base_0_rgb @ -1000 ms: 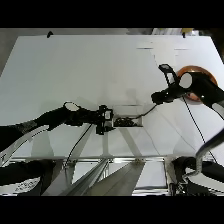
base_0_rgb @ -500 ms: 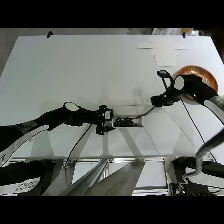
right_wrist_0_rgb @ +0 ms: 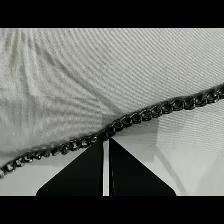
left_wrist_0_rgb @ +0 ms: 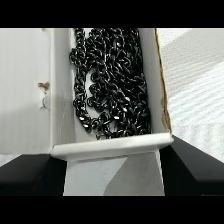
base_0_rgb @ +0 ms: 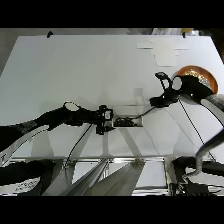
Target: Fold the box and place the chain.
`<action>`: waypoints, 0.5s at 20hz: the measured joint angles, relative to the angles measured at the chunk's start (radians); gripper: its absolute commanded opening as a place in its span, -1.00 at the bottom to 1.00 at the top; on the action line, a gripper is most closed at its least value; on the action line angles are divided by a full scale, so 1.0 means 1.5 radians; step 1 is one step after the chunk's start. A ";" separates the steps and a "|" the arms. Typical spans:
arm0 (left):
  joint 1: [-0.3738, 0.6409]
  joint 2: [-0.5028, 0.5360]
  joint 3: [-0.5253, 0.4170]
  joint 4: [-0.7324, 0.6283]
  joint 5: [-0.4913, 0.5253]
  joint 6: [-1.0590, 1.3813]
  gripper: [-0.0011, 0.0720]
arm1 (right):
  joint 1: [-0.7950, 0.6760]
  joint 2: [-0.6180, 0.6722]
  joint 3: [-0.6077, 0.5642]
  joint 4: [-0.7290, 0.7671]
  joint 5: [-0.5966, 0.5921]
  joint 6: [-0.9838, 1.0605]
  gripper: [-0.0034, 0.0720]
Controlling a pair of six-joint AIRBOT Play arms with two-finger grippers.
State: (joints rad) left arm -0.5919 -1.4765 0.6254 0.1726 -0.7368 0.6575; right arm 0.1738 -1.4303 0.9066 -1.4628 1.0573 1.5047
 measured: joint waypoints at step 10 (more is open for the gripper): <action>0.000 0.000 0.000 0.000 0.000 0.000 -0.78 | 0.023 0.193 0.000 0.033 0.093 -0.013 -0.87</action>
State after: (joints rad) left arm -0.5919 -1.4765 0.6254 0.1726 -0.7368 0.6575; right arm 0.2081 -1.1408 0.9062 -1.4128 1.1969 1.4845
